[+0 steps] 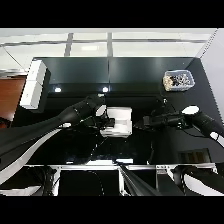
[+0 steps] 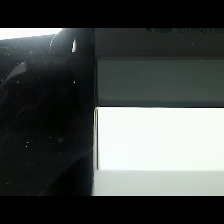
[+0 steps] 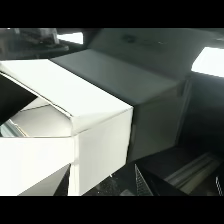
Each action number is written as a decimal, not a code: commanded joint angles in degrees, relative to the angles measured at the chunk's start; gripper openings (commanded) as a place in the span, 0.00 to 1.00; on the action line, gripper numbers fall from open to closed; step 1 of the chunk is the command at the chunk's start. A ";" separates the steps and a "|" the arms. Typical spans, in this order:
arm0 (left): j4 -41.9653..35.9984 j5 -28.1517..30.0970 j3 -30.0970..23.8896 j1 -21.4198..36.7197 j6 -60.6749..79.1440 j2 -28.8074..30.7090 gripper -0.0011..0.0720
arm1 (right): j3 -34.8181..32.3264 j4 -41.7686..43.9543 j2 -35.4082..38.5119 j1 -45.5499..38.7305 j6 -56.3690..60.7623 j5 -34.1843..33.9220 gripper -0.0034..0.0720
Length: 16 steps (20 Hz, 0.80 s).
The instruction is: Fold the box and place the chain.
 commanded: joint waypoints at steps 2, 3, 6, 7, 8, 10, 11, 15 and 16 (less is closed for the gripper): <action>0.02 0.09 0.04 0.04 0.02 0.02 0.05 | 1.05 -0.52 -0.02 1.42 1.88 -0.94 0.66; 0.02 0.07 0.04 0.04 0.02 0.02 0.05 | 1.05 -0.52 -0.02 1.42 2.27 -0.94 0.66; 0.02 0.07 0.04 0.04 0.02 0.02 0.05 | 1.05 -0.50 -0.02 1.51 2.75 -0.98 0.66; 0.02 0.07 0.04 0.04 0.02 0.02 0.05 | 1.05 -0.50 -0.02 1.97 3.04 -1.03 0.66; 0.02 0.07 0.04 0.04 0.02 0.02 0.05 | 1.16 -0.52 -0.02 2.73 3.41 -1.07 0.66; 0.02 0.07 0.04 0.04 0.02 0.02 0.05 | 1.79 -0.76 -0.02 4.87 4.68 -1.99 0.66; 0.02 0.07 0.04 0.04 0.02 0.02 0.05 | 2.56 -2.08 -0.02 6.12 6.80 -3.02 0.66; 0.02 0.07 0.04 0.04 0.02 0.02 0.05 | 7.21 -11.87 -0.02 11.32 17.00 -4.96 0.61; 0.02 0.09 0.04 0.04 0.02 0.02 0.05 | 8.26 -14.14 -0.02 12.61 19.58 -5.09 0.58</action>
